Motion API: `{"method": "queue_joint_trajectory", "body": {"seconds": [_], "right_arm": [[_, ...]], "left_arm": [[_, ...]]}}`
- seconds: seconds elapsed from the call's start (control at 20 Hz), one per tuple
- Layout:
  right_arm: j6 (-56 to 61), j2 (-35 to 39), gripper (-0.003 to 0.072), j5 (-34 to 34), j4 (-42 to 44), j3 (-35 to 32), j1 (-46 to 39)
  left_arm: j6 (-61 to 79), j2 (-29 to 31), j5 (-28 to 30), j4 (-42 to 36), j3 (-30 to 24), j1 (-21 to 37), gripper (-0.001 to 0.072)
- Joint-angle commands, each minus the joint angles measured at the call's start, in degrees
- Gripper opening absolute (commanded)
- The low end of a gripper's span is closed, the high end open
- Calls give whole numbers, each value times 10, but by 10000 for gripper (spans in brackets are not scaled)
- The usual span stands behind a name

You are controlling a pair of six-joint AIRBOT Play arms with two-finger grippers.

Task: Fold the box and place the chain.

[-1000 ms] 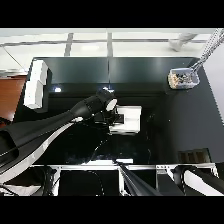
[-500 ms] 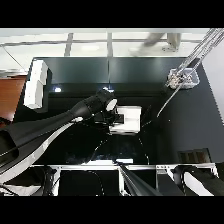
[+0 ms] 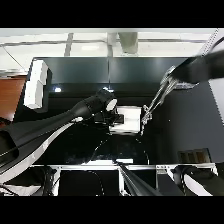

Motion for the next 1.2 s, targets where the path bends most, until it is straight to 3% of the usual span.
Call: {"method": "queue_joint_trajectory", "body": {"seconds": [0.0, 0.2, 0.35, 0.75, 0.8, 0.85, 0.9, 1.15], "right_arm": [[-2, 0, 17, -70, 23, -124, 49], [-2, 0, 18, -194, 61, -242, 94], [-2, 0, 18, -241, 69, -296, 116], [7, 0, 18, -304, 76, -335, 157], [8, 0, 35, -304, 76, -335, 157], [13, 0, 253, -304, 75, -335, 157], [14, 0, 377, -301, 75, -335, 154], [12, 2, 377, -227, 8, -335, 62]], "left_arm": [[0, 0, 0, 0, 0, 1, 26], [0, 0, 0, 0, 0, 1, 26], [0, 0, 0, 0, 0, 1, 26], [0, 0, 0, 0, 0, 1, 26], [0, 0, 0, 0, 0, 1, 26], [0, 0, 0, 0, 0, 1, 26], [0, 0, 0, 0, 0, 1, 26], [0, 0, 0, 0, 0, 1, 26]]}}
